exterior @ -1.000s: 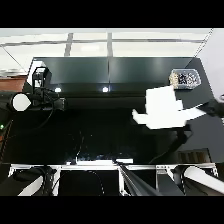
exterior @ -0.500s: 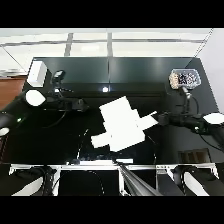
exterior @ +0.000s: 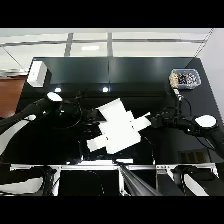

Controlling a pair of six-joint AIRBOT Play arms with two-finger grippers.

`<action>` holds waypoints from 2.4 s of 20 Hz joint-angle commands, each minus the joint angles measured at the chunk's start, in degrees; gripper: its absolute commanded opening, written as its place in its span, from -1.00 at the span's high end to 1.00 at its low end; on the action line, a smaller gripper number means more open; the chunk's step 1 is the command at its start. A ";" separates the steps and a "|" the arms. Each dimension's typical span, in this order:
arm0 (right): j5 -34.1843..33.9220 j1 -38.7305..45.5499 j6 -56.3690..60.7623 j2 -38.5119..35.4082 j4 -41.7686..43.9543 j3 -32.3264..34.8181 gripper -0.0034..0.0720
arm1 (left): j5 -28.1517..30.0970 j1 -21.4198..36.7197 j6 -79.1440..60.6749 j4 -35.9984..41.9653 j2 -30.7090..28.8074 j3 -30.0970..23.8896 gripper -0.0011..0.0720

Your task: Fold the box and place the chain.

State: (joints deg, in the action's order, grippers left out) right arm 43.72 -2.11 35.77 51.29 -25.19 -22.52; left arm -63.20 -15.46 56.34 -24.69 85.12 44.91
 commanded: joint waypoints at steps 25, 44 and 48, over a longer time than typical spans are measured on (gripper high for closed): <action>3.34 0.37 -0.07 -0.07 -4.70 -2.08 -0.76 | -4.81 -4.98 -17.18 -4.55 5.90 4.28 0.90; 16.37 6.23 -10.82 -0.02 -19.37 -16.65 -0.75 | 16.96 -18.53 -52.15 -17.97 -1.75 10.73 0.90; 17.25 -0.20 -20.28 -0.02 -18.49 -9.18 -0.75 | 16.35 -18.62 -52.09 -19.85 0.39 10.73 0.90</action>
State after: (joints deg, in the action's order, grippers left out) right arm 59.55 1.30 22.94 51.29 -44.93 -36.29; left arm -47.33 -33.78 6.04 -42.76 84.14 55.57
